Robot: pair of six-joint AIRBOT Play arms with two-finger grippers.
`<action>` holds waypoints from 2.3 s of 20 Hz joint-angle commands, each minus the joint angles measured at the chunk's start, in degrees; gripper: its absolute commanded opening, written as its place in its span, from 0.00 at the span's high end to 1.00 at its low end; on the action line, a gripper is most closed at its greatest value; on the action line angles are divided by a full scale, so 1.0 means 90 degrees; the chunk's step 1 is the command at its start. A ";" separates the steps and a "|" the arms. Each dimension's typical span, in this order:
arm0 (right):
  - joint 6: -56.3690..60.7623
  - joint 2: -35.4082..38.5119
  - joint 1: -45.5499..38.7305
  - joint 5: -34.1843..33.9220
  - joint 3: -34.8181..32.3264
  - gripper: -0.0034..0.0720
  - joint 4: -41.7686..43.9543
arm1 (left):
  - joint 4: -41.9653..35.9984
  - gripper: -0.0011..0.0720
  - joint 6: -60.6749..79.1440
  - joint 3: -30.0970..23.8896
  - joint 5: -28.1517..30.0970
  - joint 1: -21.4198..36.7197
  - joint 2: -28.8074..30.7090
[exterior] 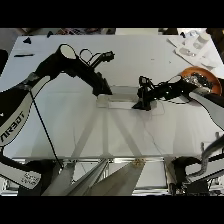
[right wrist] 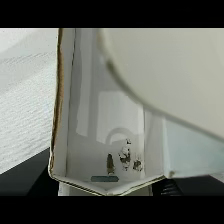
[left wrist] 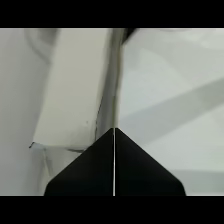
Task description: Fold the box and place the chain.
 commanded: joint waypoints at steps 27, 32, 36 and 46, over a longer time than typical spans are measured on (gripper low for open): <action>0.0002 0.0000 0.0005 0.0002 0.0005 0.42 0.0000 | 0.0304 0.76 -0.0573 0.0010 -0.0566 0.0578 0.1044; 0.0002 0.0000 0.0005 0.0002 0.0005 0.42 0.0000 | 0.1933 0.37 -0.0573 0.0002 -0.0248 0.0063 0.0947; 0.0002 0.0000 0.0005 0.0002 0.0005 0.42 0.0000 | 0.2030 0.03 0.0044 -0.0012 0.0323 -0.0177 0.0656; 0.0002 0.0000 0.0005 0.0002 0.0005 0.42 -0.0002 | 0.1902 0.03 0.1576 -0.0073 0.0391 -0.0272 -0.0158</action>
